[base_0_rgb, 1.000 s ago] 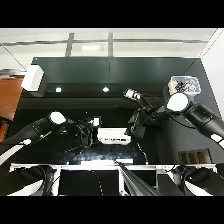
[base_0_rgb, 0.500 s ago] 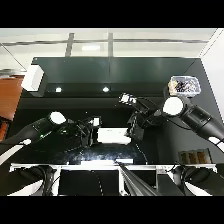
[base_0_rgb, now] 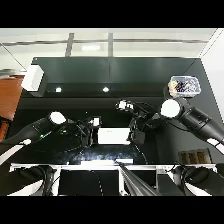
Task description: Fold the box and place the chain.
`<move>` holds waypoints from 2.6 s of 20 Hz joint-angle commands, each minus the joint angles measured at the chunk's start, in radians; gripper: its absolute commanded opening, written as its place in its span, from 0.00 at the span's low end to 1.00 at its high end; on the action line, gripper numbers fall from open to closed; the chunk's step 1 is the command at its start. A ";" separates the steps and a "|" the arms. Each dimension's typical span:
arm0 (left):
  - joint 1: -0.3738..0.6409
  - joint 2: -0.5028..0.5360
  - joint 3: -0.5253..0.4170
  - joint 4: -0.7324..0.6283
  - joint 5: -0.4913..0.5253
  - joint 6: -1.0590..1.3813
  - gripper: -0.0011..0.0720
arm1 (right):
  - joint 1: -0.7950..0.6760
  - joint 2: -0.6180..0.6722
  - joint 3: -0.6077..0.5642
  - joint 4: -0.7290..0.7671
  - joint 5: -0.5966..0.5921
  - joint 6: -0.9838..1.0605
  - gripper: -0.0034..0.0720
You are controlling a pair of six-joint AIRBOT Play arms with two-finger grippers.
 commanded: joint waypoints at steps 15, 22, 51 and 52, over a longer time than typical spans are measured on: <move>0.000 -0.001 0.000 0.000 0.000 0.000 0.68 | 0.023 -0.001 0.001 -0.047 -0.013 0.001 1.00; 0.000 -0.001 0.000 0.000 0.000 0.000 0.68 | 0.035 -0.001 0.001 -0.100 -0.029 0.034 0.99; 0.000 -0.001 0.000 0.000 0.000 -0.002 0.68 | 0.125 0.012 0.010 -0.095 -0.017 0.121 1.00; 0.000 -0.001 0.000 0.000 0.000 -0.001 0.68 | 0.125 0.009 0.008 -0.095 -0.019 0.121 1.00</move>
